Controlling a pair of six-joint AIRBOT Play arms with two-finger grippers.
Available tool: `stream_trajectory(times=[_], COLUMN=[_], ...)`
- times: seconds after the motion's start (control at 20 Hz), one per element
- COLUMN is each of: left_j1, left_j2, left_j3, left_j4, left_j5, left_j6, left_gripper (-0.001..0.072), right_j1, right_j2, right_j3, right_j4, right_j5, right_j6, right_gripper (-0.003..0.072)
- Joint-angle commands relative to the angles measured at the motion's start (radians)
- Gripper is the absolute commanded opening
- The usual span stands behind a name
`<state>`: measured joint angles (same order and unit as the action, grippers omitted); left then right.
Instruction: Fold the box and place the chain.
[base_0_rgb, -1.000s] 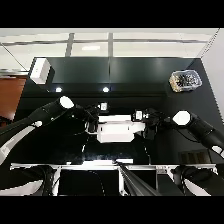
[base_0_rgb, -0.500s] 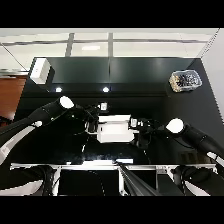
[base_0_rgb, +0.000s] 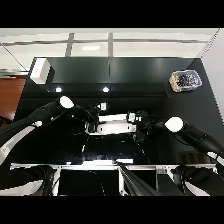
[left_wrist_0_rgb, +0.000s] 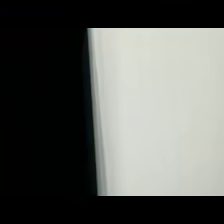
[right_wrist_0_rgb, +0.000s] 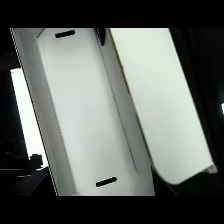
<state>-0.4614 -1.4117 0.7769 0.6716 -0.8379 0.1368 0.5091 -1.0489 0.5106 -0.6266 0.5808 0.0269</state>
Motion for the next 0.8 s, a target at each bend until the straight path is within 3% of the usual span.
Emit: stream_trajectory(times=[0.0,0.65,0.75], left_j1=[0.000,0.000,0.000], left_j2=[0.000,0.000,0.000], left_j3=[0.000,0.000,0.000], left_j4=[0.001,0.001,0.001], left_j5=[-0.008,-0.007,-0.004], left_j6=[0.002,0.003,0.003], left_gripper=[0.0028,0.0028,0.0028], right_j1=[0.001,-0.054,-0.054], right_j2=[0.002,0.000,-0.013], right_j3=[0.031,0.031,0.030], right_j4=[-0.026,-0.007,0.018], right_j5=[-0.003,0.093,0.109], right_j6=[-0.001,-0.005,-0.088], right_gripper=[0.0712,0.0711,0.0711])
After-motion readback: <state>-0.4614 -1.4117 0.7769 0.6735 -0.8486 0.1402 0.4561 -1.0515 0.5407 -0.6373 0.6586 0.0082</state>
